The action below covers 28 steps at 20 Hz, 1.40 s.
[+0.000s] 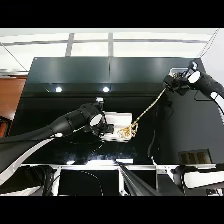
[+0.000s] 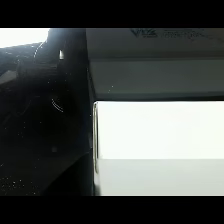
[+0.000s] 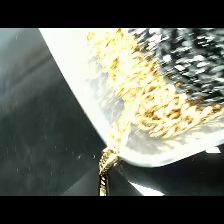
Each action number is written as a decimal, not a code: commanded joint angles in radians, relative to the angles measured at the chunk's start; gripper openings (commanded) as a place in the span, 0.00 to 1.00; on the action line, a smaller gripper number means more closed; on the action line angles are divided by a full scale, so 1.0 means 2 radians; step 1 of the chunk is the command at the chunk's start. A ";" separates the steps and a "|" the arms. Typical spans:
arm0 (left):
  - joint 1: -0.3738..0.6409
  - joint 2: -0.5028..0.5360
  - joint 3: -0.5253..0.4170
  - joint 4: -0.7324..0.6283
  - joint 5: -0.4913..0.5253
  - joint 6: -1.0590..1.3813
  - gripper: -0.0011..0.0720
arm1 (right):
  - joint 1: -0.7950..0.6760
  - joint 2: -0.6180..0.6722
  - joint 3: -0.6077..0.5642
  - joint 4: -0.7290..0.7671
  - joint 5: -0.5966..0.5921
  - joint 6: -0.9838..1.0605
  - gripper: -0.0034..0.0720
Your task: Fold the box and place the chain.
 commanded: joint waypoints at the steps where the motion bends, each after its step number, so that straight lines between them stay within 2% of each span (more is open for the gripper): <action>1: 0.000 0.000 0.000 0.000 0.000 0.000 0.06 | 0.000 0.028 0.013 0.000 0.089 -0.109 0.06; 3: 0.000 0.000 0.000 0.000 0.000 0.000 0.06 | 0.004 0.086 0.012 -0.001 0.164 -0.167 0.06; 6: 0.000 0.000 0.000 0.000 0.000 0.000 0.06 | 0.014 0.203 -0.007 0.000 0.248 -0.189 0.06; 10: 0.000 0.000 0.000 0.000 0.000 0.000 0.06 | 0.046 0.371 -0.085 0.058 0.264 -0.190 0.06; 13: 0.000 0.000 0.000 0.000 0.000 0.000 0.06 | 0.087 0.447 -0.128 0.127 0.270 -0.178 0.06; 16: 0.000 0.000 0.000 0.000 0.000 0.000 0.06 | 0.142 0.457 -0.150 0.131 0.266 -0.168 0.06; 22: 0.000 0.000 0.000 0.000 0.000 0.000 0.06 | 0.246 0.456 -0.208 0.162 0.173 -0.147 0.06; 28: 0.000 0.000 0.000 0.000 0.000 0.000 0.06 | 0.299 0.456 -0.217 0.208 0.133 -0.138 0.06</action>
